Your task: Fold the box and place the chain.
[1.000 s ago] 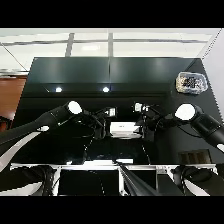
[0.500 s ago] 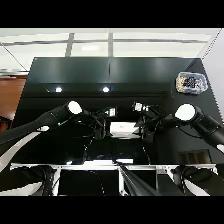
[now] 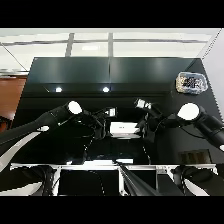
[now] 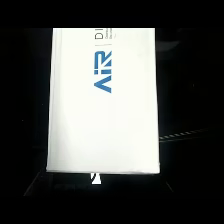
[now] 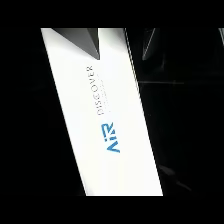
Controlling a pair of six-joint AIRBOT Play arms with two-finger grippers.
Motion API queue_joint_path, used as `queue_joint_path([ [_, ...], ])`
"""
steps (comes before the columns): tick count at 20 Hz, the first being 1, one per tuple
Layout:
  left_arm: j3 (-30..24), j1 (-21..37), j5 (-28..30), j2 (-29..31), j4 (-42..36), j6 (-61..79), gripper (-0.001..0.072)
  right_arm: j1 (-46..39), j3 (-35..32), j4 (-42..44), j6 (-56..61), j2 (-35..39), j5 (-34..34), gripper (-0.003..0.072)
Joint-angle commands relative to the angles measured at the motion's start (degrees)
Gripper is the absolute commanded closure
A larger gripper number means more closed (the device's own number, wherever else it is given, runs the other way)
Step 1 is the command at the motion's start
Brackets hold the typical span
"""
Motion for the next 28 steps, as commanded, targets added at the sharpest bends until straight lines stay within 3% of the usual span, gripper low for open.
queue_joint_path([
  [1,0.0,0.0,0.0,0.0,0.0,0.0,0.0312,-4.7,1.4,1.5,10.1,2.9,7.4,0.0363],
  [2,0.0,0.0,0.0,0.0,0.0,0.0,0.0311,-7.0,1.4,2.0,14.3,3.2,10.6,0.0484],
  [3,0.0,0.0,0.0,0.0,0.0,0.0,0.0311,-8.9,0.6,2.9,17.9,3.1,12.8,0.0687],
  [6,0.0,0.0,0.0,0.0,0.0,0.0,0.0311,-11.3,-6.1,17.4,17.7,2.5,13.0,0.0683],
  [10,0.0,0.0,0.0,0.0,0.0,0.0,0.0311,-11.3,-12.9,35.4,17.8,0.0,2.1,0.0682],
  [13,0.0,0.0,0.0,0.0,0.0,0.0,0.0311,-11.3,-13.7,31.8,21.2,-0.7,-4.1,0.0675],
  [20,0.0,0.0,0.1,0.0,0.0,0.0,0.0311,-9.9,-13.7,19.8,30.2,-2.9,-5.9,0.0675],
  [28,0.0,0.0,0.1,0.0,0.0,0.0,0.0302,-7.9,-13.2,19.0,30.0,-2.8,-7.7,0.0675],
])
